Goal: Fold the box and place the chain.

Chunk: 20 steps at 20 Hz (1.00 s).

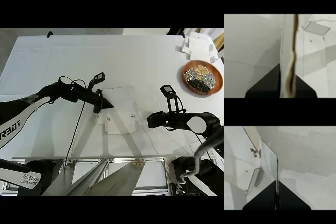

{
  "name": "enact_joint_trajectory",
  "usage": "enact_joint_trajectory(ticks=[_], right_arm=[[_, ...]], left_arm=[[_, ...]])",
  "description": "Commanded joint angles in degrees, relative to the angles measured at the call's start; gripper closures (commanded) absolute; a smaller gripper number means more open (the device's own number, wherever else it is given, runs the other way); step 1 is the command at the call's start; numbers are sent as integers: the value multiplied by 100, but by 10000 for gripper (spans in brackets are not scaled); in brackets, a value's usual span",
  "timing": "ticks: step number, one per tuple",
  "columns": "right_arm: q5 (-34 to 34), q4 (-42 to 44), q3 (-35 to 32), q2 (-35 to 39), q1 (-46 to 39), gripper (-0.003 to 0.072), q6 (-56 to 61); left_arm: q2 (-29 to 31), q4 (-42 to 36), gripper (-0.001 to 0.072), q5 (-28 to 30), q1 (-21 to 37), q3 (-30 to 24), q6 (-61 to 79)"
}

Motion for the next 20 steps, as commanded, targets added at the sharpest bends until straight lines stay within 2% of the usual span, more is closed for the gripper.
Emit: enact_joint_trajectory(ticks=[1, 2, 4, 10, 14, 16, 18, 20], right_arm=[[22, 129, -2, -2, 4, 572, 0], [24, 195, -2, 0, 4, 470, 0], [68, 299, 2, 0, 4, 386, 0], [1012, 299, 68, 378, 4, 387, 2], [1832, 299, 70, 1213, 4, 388, 131], [2142, 295, 70, 1764, 4, 389, 129], [2273, 273, 70, 2234, 4, 391, 129], [2251, 251, 70, 2549, 4, 392, 125]], left_arm=[[133, 72, 704, 103, -13, 7, 203], [175, 151, 703, 103, -17, 7, 208], [267, 358, 703, 107, -72, 7, 205], [684, 721, 707, 221, -527, 4, 289], [949, 857, 712, -256, -693, -4, -144], [1019, 1069, 714, -214, -835, -50, -354], [1104, 1158, 714, 144, -1099, -214, -354], [1126, 1141, 714, 787, -1414, -396, -328]])
